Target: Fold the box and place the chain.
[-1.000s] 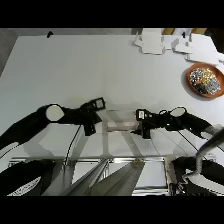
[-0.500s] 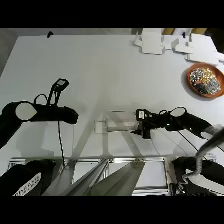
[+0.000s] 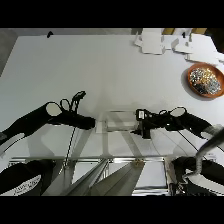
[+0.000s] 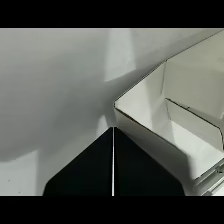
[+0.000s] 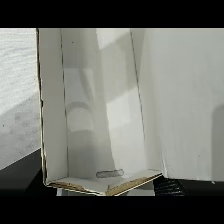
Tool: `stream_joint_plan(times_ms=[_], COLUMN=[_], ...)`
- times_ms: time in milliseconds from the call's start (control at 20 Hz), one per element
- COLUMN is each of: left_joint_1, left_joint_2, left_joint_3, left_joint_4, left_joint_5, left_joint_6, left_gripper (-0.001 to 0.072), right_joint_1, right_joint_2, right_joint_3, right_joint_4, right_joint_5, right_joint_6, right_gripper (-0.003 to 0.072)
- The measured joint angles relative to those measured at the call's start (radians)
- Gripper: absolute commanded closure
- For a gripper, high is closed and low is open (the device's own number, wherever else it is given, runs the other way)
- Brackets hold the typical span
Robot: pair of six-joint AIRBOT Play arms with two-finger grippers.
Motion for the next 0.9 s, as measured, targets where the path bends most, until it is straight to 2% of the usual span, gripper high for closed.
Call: stream_joint_plan(times_ms=[250, 450, 550, 650, 700, 750, 800, 900], left_joint_1=[-0.029, -0.035, -0.036, -0.038, -0.042, -0.048, -0.055, -0.071], left_joint_2=[-0.012, 0.046, 0.075, 0.092, 0.097, 0.100, 0.103, 0.105], left_joint_3=[0.000, 0.000, 0.000, 0.000, 0.000, 0.000, 0.000, 0.000], left_joint_4=[-0.035, -0.053, -0.065, -0.077, -0.083, -0.087, -0.091, -0.099], left_joint_5=[0.016, 0.012, 0.010, 0.009, 0.010, 0.011, 0.016, 0.026], left_joint_6=[0.004, 0.007, 0.010, 0.011, 0.012, 0.013, 0.013, 0.014], left_gripper=[0.0703, 0.0689, 0.0620, 0.0613, 0.0571, 0.0466, 0.0414, 0.0416], right_joint_1=[0.000, 0.000, 0.000, 0.000, 0.000, 0.000, 0.000, 0.000], right_joint_2=[0.000, 0.000, 0.000, 0.000, 0.000, 0.000, 0.000, 0.000], right_joint_3=[0.000, 0.000, 0.000, 0.000, 0.000, 0.000, 0.000, 0.000], right_joint_4=[0.000, 0.000, 0.000, 0.000, 0.000, 0.000, 0.000, 0.000], right_joint_5=[0.000, 0.000, 0.000, 0.000, 0.000, 0.000, 0.000, 0.000], right_joint_6=[0.000, 0.000, 0.000, 0.000, 0.000, 0.000, 0.000, 0.000], right_gripper=[0.0285, 0.0285, 0.0285, 0.0285, 0.0285, 0.0285, 0.0285, 0.0285])
